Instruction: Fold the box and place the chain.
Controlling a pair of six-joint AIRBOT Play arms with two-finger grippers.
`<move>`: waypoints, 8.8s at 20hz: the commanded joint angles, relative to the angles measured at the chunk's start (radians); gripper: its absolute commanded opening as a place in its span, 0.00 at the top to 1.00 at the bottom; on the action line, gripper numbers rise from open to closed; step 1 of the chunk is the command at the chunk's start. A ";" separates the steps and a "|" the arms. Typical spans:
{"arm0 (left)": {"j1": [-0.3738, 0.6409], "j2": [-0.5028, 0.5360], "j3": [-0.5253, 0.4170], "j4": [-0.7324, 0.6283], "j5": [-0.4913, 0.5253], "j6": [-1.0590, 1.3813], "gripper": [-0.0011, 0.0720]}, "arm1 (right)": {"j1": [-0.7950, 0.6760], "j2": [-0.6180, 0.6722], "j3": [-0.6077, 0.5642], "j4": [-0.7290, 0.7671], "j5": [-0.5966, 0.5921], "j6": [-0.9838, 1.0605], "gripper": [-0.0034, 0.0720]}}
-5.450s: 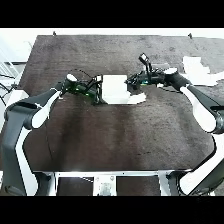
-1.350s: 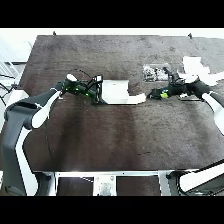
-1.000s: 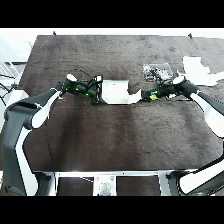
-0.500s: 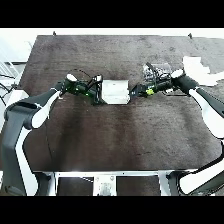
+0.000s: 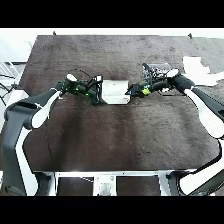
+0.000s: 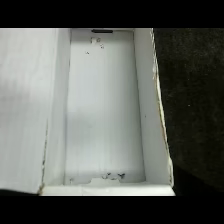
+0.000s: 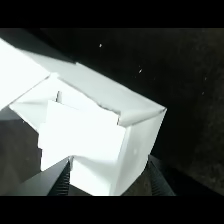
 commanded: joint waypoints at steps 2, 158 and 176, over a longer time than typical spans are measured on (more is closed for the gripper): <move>0.000 0.000 0.001 0.000 0.000 0.000 0.45 | 0.027 -0.001 0.017 -0.046 -0.047 0.069 0.17; 0.000 0.000 0.001 0.000 -0.002 0.000 0.45 | 0.297 -0.101 0.350 -0.756 0.194 0.736 0.34; 0.000 0.000 0.001 0.000 -0.002 0.000 0.45 | 0.311 -0.146 0.378 -0.822 0.101 0.854 0.54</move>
